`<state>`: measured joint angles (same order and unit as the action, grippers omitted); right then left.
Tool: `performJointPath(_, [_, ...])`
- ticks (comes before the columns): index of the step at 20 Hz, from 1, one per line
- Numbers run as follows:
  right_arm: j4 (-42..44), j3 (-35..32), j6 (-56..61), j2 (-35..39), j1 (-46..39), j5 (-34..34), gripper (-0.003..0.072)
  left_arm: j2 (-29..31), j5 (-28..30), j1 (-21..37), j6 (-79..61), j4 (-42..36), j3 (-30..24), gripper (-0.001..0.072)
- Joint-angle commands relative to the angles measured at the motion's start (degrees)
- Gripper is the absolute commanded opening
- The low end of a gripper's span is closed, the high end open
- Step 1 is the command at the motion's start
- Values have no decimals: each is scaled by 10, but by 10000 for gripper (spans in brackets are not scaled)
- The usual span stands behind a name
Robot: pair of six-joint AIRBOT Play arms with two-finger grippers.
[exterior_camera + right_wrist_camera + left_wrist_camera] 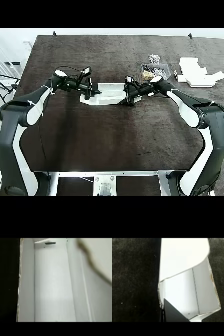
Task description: Fold the box and place the chain.
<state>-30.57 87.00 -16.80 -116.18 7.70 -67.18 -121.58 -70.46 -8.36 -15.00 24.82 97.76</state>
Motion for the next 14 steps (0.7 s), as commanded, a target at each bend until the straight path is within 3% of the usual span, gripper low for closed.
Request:
performJointPath(1, [3,1,0,-2,0,-4,627,0,0,0,0,0,0,20])
performJointPath(2, [3,1,0,-2,0,-4,583,0,0,0,0,0,0,20])
performJointPath(14, [3,0,1,-2,0,-2,583,0,0,0,0,0,0,20])
